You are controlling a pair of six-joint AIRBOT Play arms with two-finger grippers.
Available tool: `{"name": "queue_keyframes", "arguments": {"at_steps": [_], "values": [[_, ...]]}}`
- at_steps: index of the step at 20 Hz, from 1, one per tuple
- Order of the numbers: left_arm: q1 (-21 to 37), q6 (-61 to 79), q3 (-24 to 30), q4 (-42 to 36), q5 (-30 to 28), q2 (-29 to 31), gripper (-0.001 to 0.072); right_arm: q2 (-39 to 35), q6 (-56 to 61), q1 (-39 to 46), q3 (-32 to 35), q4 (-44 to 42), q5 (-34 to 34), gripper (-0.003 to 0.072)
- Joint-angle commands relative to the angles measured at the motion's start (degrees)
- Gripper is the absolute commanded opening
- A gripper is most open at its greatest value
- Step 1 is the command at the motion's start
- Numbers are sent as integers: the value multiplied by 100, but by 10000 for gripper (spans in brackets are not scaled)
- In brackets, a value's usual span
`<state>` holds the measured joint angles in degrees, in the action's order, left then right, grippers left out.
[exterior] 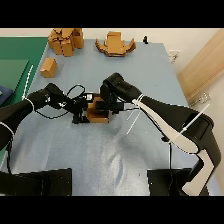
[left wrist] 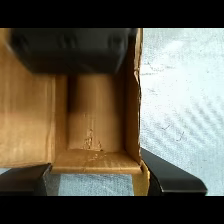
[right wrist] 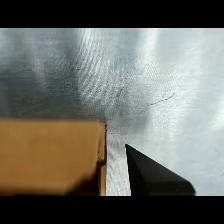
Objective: Fold the box.
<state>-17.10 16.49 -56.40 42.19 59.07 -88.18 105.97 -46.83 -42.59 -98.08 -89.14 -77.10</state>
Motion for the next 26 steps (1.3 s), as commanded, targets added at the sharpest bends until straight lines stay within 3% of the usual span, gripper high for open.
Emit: {"name": "queue_keyframes", "arguments": {"at_steps": [1, 6, 7, 8, 9, 11, 13, 14, 16, 17, 18, 22, 26], "values": [[7, -9, 0, 0, -7, 4, 220, -236, -435, 105, 2, -269, 31, 452], [7, -111, 0, 2, -11, 4, 220, -949, -1294, 310, 24, -358, -142, 443], [7, -111, 0, 2, -15, 4, 220, -1115, -1447, 396, 76, -297, -192, 291], [7, -109, 0, 2, -17, 4, 220, -1290, -1543, 492, 210, -278, -162, 38], [7, -111, 0, 2, -15, 4, 220, -1491, -1582, 634, 431, -212, -59, 3], [7, -109, 0, 2, -20, 4, 220, -1731, -1674, 1054, 931, -260, 407, 2], [7, -111, 0, 2, -17, 4, 220, -1657, -2299, 1751, 1384, -1340, 1390, 1], [7, -111, 0, 2, -17, 4, 220, -1453, -3071, 2173, 1517, -2487, 1980, 2], [7, -111, 0, 2, -15, 4, 220, -793, -4870, 2782, 1449, -5119, 2297, 2], [7, -111, 0, 2, -13, 4, 220, -426, -5471, 2949, 1335, -6083, 2175, 2], [7, -111, 0, 2, -15, 4, 220, -129, -5775, 2988, 1185, -6463, 2026, 2], [7, -111, 0, 4, -15, 4, 220, 616, -6754, 2634, 389, -6494, 533, 3], [9, -120, 0, 4, -9, 4, 220, 358, -8091, 2100, 247, -6277, -811, 3]]}}
